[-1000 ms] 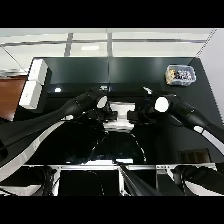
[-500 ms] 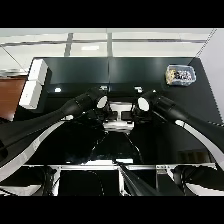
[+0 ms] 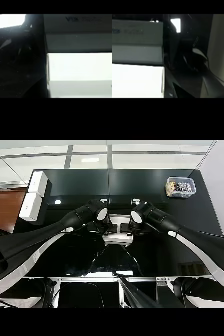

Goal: Fold the box and place the chain.

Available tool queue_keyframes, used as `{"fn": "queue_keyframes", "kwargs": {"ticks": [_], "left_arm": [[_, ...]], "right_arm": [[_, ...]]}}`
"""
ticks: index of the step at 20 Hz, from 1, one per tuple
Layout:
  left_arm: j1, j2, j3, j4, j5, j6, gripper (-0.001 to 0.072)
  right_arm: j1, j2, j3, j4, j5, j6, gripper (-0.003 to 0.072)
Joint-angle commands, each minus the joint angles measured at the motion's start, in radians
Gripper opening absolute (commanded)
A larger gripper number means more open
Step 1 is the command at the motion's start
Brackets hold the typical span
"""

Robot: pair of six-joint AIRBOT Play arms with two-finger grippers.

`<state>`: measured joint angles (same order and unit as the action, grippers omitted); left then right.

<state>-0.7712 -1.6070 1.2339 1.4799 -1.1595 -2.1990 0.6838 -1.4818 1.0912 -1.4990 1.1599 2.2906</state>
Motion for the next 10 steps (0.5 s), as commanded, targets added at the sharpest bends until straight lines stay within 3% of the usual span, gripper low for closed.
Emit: {"fn": "queue_keyframes", "kwargs": {"ticks": [1, 2, 3, 4, 8, 9, 10], "left_arm": [[0.001, 0.000, 0.001, 0.000, 0.002, -0.001, 0.0030], [0.001, 0.000, 0.001, 0.000, 0.002, -0.001, 0.0030], [0.001, 0.000, 0.001, 0.000, 0.002, -0.001, 0.0029], [0.001, 0.000, 0.001, 0.000, 0.002, -0.001, 0.0030], [0.001, 0.000, 0.001, 0.000, 0.003, -0.001, 0.0030], [0.001, 0.000, 0.001, 0.000, 0.003, -0.001, 0.0030], [0.001, 0.000, 0.001, 0.000, 0.003, -0.001, 0.0029]], "right_arm": [[0.002, -0.015, 0.002, 0.029, 0.004, 0.005, 0.0235], [0.002, -0.019, 0.002, 0.033, 0.004, 0.005, 0.0230], [0.002, -0.022, 0.002, 0.039, 0.003, 0.004, 0.0020], [0.002, -0.022, 0.002, 0.040, 0.000, 0.002, 0.0012], [0.002, -0.021, 0.003, 0.039, 0.000, 0.002, 0.0014], [0.002, -0.021, 0.003, 0.042, 0.001, 0.003, 0.0049], [0.002, -0.021, 0.003, 0.043, 0.004, 0.002, 0.0184]]}}
